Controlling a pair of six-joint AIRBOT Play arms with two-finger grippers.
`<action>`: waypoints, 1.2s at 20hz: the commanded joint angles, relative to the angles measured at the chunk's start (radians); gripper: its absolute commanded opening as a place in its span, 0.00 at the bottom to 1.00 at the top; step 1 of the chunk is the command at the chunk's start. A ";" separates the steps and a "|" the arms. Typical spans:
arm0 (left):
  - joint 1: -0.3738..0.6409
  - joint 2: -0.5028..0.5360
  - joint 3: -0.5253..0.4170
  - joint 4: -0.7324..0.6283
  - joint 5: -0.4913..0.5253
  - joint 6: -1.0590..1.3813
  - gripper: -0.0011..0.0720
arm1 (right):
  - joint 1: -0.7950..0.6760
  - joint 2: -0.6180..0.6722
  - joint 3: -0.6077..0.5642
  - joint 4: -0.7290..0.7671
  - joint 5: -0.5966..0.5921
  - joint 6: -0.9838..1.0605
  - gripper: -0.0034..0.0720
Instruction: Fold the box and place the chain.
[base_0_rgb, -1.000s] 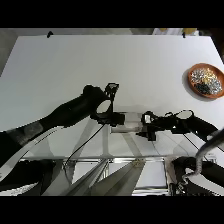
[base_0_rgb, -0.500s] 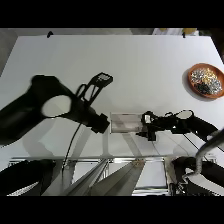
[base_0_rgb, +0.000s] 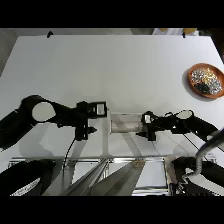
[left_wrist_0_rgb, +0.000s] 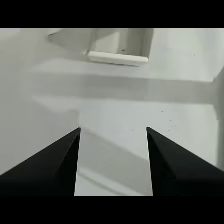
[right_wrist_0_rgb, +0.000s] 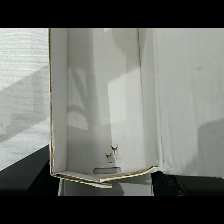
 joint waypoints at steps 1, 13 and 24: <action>0.036 -0.116 -0.103 -0.224 0.101 0.441 0.46 | 0.000 0.001 0.000 0.000 0.000 0.000 0.59; 0.036 -0.341 -0.103 -0.505 0.311 0.658 0.97 | 0.000 0.001 0.000 0.000 0.000 0.000 0.59; 0.020 -0.367 -0.103 -0.563 0.268 0.702 0.97 | 0.000 0.001 0.000 0.000 0.000 0.000 0.59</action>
